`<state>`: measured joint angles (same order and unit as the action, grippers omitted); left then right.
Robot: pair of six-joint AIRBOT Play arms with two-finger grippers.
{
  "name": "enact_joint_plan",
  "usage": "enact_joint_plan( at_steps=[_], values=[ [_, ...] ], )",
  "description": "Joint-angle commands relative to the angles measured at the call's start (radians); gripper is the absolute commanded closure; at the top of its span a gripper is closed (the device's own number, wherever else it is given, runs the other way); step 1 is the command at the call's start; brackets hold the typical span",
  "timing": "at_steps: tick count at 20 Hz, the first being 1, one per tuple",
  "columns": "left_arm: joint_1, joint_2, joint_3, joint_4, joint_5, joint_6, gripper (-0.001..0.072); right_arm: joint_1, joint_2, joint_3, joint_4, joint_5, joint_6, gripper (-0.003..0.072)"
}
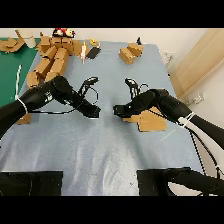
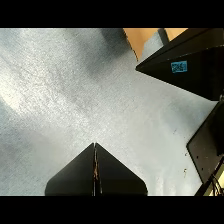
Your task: Fold the box.
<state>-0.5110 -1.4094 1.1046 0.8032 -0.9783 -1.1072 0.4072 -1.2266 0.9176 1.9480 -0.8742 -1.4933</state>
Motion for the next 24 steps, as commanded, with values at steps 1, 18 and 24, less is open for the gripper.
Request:
enact_joint_plan(
  at_steps=[1,18,24],
  values=[
    [-0.001,0.000,0.001,0.000,0.000,0.000,0.0698,0.000,0.000,0.001,0.000,0.000,0.000,0.0678],
    [-0.001,0.000,0.001,0.000,0.067,-0.001,0.0698,0.000,-0.001,0.001,0.005,0.002,0.000,0.0678],
    [0.000,-0.001,0.001,0.000,0.142,-0.001,0.0698,-0.056,-0.002,0.071,-0.004,0.016,0.045,0.0678]
  ],
)
